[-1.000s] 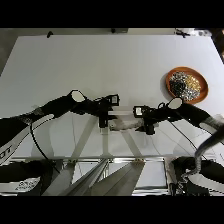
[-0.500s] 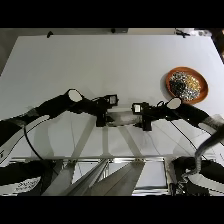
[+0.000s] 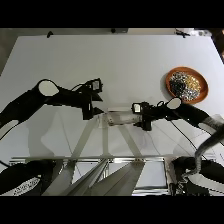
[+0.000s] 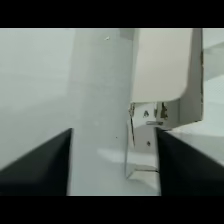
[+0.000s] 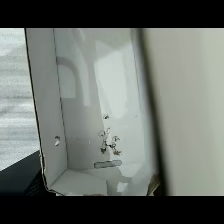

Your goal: Fold the box and place the chain.

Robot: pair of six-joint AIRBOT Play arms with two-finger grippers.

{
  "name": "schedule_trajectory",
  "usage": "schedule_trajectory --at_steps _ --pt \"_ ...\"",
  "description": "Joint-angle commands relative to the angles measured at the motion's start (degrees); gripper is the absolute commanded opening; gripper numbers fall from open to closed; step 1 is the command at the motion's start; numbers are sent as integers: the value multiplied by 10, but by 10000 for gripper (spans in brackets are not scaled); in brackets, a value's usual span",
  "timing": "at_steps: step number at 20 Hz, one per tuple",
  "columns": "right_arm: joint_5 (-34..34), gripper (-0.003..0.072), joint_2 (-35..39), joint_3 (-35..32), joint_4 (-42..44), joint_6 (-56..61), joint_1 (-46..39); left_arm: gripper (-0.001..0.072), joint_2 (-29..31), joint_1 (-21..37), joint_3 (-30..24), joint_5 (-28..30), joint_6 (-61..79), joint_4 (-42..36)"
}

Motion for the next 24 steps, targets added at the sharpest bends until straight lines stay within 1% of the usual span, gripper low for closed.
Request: schedule_trajectory --at_steps 1,2,4,5,6,8,11,13,14,17,18,20,22,24 --pt "-1 554 0 0 -1 0 0 154 51 7 0 -78 -42 12" --pt "-1 554 0 0 -1 0 0 1 54 -1 0 -112 -42 5" --pt "-1 554 0 0 -1 0 0 5 47 -31 0 -159 -43 -22" --pt "-1 554 0 0 -1 0 0 5 42 -52 0 -160 -42 -42" --pt "-1 554 0 0 -1 0 0 5 33 -76 0 -144 -41 -62" --pt "-1 554 0 0 -1 0 0 5 13 -122 0 -68 -40 -94" --pt "-1 554 0 0 -1 0 0 7 -26 -167 0 91 -40 -150" --pt "-1 554 0 0 -1 0 0 7 -50 -171 0 173 -40 -184" --pt "-1 554 0 0 -1 0 0 4 -60 -170 0 205 -41 -195" --pt "-1 554 0 0 -1 0 0 4 -86 -169 0 310 -73 -199" --pt "-1 554 0 0 -1 -1 0 4 -94 -169 0 331 -93 -198" --pt "-1 554 0 0 -1 0 0 3 -113 -169 0 342 -120 -196" --pt "-1 554 0 0 -1 0 0 3 -136 -169 0 330 -152 -194" --pt "-1 554 0 0 -1 0 0 3 -156 -169 0 312 -190 -175"
